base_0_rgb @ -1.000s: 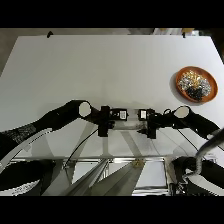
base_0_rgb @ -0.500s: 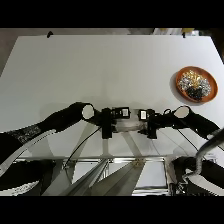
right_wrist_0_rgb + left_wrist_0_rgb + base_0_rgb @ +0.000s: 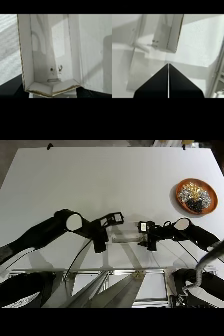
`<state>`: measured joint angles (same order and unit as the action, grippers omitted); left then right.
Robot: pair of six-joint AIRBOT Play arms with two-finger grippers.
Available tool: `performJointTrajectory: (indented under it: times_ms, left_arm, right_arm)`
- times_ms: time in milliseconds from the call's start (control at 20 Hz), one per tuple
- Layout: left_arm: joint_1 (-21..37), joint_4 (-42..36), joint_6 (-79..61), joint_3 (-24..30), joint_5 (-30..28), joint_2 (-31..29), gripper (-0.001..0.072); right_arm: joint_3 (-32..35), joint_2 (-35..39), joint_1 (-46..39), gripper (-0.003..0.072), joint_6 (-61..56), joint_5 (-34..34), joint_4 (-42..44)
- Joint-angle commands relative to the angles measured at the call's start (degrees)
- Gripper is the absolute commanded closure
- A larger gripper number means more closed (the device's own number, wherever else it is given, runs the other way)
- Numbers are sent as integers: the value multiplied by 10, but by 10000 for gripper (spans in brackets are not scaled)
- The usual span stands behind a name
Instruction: Fold the box and place the chain.
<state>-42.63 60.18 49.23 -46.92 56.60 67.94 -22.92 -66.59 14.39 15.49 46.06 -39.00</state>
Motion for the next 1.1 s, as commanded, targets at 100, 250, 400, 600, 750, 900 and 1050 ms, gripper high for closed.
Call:
performJointTrajectory:
  times_ms: [100,250,400,600,750,900,1050]
  left_arm:
    - [57,75,375,8,64,-81,708]
    - [96,77,433,74,-31,-76,708]
    - [114,67,515,126,-86,-45,708]
    - [110,-48,445,129,-112,19,703]
    - [90,-158,360,129,-130,55,703]
    - [74,-182,343,129,-131,61,704]
    - [72,-190,342,127,-133,50,703]
  right_arm:
    - [0,0,0,291,0,0,0]
    - [0,0,0,291,0,0,0]
    - [0,0,0,291,0,0,0]
    - [0,0,0,291,0,0,0]
    - [0,0,0,291,0,0,0]
    - [0,0,0,291,0,0,0]
    - [0,0,0,291,0,0,0]
